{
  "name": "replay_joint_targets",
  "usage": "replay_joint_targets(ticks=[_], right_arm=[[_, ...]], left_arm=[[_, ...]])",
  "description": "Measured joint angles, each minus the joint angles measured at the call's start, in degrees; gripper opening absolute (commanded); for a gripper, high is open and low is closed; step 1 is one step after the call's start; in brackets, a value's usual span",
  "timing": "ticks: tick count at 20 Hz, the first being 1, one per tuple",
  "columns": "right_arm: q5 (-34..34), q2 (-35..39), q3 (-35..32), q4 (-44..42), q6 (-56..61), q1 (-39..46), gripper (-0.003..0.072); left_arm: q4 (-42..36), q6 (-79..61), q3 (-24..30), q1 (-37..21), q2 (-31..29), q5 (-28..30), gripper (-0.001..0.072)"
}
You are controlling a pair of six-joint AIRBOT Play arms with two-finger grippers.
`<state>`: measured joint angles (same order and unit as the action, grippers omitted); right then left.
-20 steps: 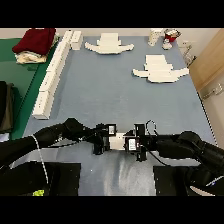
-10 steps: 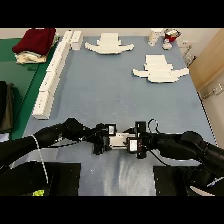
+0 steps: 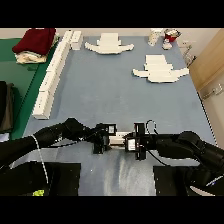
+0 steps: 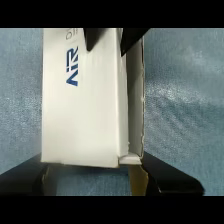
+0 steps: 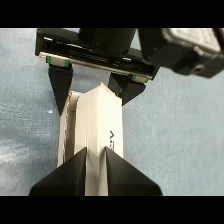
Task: Fold the box.
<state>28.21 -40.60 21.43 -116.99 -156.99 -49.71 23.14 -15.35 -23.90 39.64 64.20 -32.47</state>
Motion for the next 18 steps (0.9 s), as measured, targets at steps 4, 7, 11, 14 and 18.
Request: replay_joint_targets(ticks=[4, 7, 11, 14, 18], right_arm=[[1.1, -0.2, 0.0, -0.7, 0.0, 0.0, 0.0160], [1.9, -0.2, -0.1, -1.1, 0.1, 0.0, 0.0164], [2.7, -0.2, -0.2, -1.1, 0.1, 0.1, 0.0306], [2.7, 0.1, 0.0, -1.2, 0.1, 0.0, 0.0306], [2.3, 2.4, 0.4, -4.5, 0.9, 0.0, 0.0305]], left_arm=[[0.0, -0.1, 0.0, 0.0, 0.0, -0.2, 0.0465], [0.0, 0.0, 0.0, 0.0, 0.0, -0.2, 0.0465], [0.1, -0.1, 0.0, 0.0, 0.0, -0.4, 0.0466], [0.1, -0.1, 0.0, 0.0, 0.0, -0.3, 0.0465], [0.1, -0.1, 0.0, 0.0, 0.0, -0.2, 0.0465]])
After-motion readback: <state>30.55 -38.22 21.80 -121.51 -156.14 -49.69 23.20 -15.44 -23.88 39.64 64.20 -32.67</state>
